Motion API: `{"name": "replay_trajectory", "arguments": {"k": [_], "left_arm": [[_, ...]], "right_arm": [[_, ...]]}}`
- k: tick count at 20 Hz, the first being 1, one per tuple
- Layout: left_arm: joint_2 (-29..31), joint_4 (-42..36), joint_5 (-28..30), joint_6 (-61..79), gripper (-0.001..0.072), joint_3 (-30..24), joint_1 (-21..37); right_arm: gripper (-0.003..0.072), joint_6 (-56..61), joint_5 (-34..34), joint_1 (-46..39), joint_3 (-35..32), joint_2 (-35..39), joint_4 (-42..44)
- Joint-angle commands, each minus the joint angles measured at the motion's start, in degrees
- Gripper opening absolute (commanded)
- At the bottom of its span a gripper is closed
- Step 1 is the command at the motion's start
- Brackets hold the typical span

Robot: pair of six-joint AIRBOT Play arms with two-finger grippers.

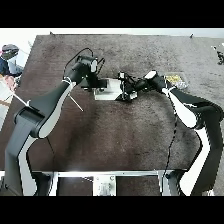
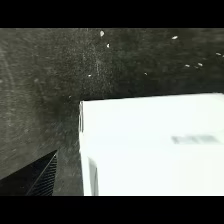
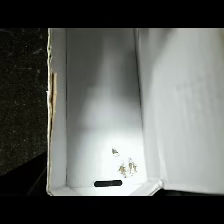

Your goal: Fold the box and place the chain.

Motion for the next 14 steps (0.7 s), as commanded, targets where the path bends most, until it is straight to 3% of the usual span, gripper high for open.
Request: {"name": "replay_trajectory", "arguments": {"k": [1,7,11,14], "left_arm": [[3.41,1.64,-2.1,4.42,0.0546,0.87,0.02],[10.8,1.77,-3.17,15.47,0.0546,1.25,0.0],[13.62,8.09,0.87,25.75,0.0545,1.25,0.0],[13.81,7.82,5.2,28.63,0.0546,1.25,0.07]], "right_arm": [[0.0514,0.0,0.13,0.07,0.02,-0.02,0.04],[0.0514,0.0,0.13,0.04,0.02,-0.02,0.04],[0.0514,0.0,0.13,0.07,0.02,-0.02,0.04],[0.0514,0.0,0.13,0.07,0.02,-0.02,0.04]]}}
